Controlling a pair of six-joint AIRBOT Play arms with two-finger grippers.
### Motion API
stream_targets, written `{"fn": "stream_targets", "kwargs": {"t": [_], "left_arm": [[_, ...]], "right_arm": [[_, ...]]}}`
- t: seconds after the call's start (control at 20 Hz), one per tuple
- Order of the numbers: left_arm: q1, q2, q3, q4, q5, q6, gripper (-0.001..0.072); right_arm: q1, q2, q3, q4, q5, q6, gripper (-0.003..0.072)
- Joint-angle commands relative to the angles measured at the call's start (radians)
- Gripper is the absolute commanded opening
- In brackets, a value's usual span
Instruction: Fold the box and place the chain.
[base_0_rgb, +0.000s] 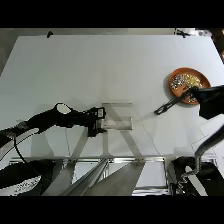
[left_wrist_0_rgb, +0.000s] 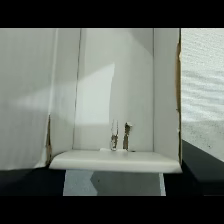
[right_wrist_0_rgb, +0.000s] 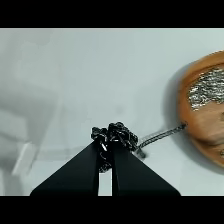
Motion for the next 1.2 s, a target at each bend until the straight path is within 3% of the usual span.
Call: {"fn": "stream_targets", "kwargs": {"t": [0.0, 0.25, 0.45, 0.7, 1.15], "left_arm": [[0.000, 0.000, 0.000, 0.000, 0.000, 0.000, 0.0143], [0.000, 0.000, 0.000, 0.000, 0.001, 0.000, 0.0143], [0.000, 0.000, 0.000, 0.000, 0.000, 0.000, 0.0143], [0.000, 0.000, 0.000, 0.000, 0.000, 0.000, 0.0143], [0.000, 0.000, 0.000, 0.000, 0.001, 0.000, 0.0143]], "right_arm": [[0.087, 0.020, 0.001, 0.141, 0.112, 0.000, 0.0009], [0.243, -0.006, -0.002, 0.138, 0.110, 0.047, 0.0009], [0.373, -0.078, -0.047, 0.135, 0.000, 0.058, 0.0009], [0.522, -0.249, -0.078, 0.021, -0.139, 0.092, 0.0009], [0.674, -0.551, -0.078, 0.051, -0.340, 0.107, 0.0010]]}}
